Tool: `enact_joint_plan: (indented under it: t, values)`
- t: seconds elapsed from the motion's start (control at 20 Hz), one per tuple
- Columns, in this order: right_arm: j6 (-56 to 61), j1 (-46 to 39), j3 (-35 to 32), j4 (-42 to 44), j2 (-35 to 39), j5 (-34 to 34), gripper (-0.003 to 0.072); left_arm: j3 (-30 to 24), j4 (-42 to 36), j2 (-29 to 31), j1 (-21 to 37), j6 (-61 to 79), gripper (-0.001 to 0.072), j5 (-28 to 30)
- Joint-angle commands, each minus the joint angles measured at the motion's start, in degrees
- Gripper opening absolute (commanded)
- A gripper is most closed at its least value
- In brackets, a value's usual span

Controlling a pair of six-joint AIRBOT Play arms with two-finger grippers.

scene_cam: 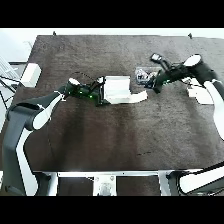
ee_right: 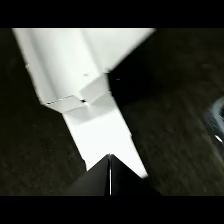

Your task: Fold the box and place the chain.

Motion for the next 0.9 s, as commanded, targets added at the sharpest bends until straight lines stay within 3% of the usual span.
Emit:
enact_joint_plan:
  t: [0.0, 0.3, 0.85]
  values:
    - [16.0, -5.88, 0.0, 3.1, 0.98, -2.95, 0.0006, 0.04, 0.02, -0.04, 0.02, 0.0, 0.035, -0.02]
    - [28.61, -11.1, -4.48, 3.32, -2.03, -2.64, 0.0007, 0.04, 0.02, -0.04, 0.02, 0.0, 0.035, 0.0]
    - [33.68, -3.76, -6.23, 6.64, -10.51, -2.69, 0.0006, 0.04, 0.02, -0.04, 0.02, 0.0, 0.035, -0.02]
